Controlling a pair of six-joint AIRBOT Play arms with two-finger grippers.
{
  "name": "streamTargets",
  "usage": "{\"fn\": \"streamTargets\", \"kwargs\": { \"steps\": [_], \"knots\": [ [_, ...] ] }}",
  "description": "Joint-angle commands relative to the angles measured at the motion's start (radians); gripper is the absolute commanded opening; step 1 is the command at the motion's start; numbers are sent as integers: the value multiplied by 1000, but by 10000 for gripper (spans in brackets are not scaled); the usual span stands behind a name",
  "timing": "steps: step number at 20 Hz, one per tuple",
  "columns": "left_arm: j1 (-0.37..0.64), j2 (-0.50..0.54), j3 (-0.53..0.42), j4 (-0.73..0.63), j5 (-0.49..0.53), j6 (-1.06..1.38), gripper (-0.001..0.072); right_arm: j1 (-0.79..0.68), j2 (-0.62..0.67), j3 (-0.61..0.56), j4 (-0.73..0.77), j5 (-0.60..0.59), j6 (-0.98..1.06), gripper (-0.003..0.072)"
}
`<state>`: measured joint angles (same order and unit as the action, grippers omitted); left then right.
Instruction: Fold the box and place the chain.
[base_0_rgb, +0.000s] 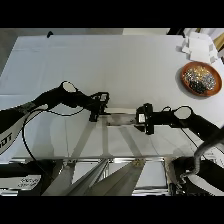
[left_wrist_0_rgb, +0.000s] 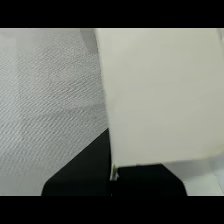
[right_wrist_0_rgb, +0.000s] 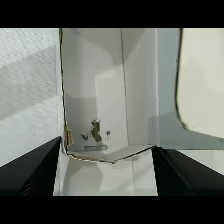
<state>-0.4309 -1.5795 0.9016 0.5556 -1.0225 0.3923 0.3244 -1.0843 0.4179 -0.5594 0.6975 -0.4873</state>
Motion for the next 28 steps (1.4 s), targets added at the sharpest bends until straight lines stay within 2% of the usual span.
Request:
{"fn": "streamTargets", "kwargs": {
  "steps": [1, 6, 14, 28],
  "knots": [
    [-1, 0, 0, 0, 1, 0, 12, -1, -16, 8, 18, 54, -19, 583],
    [-1, 0, 0, 0, 1, 0, 12, 17, -36, 11, 87, 57, -72, 582],
    [-1, 0, 0, 0, 0, 0, 12, 17, -109, 12, 56, 61, -68, 583],
    [-1, 0, 0, 0, 1, 0, 12, 17, -145, 12, 41, 41, -65, 582]
  ]
}}
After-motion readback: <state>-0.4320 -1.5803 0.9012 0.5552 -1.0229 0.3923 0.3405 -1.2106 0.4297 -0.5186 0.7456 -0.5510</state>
